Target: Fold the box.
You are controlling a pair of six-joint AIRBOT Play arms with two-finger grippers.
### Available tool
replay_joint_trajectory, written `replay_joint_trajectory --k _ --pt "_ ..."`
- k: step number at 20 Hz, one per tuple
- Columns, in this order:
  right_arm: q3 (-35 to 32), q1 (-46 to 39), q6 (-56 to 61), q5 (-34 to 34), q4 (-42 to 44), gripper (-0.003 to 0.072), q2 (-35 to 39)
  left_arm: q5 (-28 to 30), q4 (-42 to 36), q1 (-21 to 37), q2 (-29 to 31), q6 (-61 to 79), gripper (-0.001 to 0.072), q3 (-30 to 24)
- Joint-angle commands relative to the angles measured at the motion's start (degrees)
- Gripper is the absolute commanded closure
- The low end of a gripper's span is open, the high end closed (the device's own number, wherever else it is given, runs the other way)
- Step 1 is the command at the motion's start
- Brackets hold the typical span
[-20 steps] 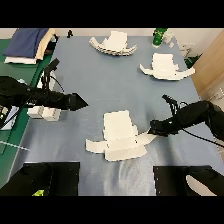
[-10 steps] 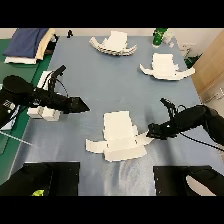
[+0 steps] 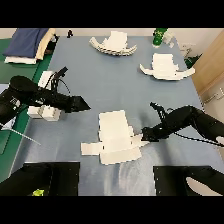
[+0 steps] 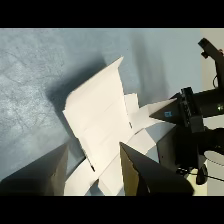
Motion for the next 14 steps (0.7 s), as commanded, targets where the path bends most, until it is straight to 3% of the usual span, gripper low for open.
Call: replay_joint_trajectory --k 1,6,14 --pt "-0.8 3.1 -2.5 4.0 1.6 0.0686 4.6 2.2 -0.5 0.1 -0.2 0.0 0.0239 0.0" --pt "-7.9 10.4 0.5 14.5 0.9 0.0686 16.4 1.8 5.8 0.1 -2.7 -1.2 0.0238 -0.4" --pt "-8.5 11.1 0.7 16.9 0.4 0.0686 15.6 -4.2 -3.9 0.1 -18.9 14.3 0.0239 -0.4"
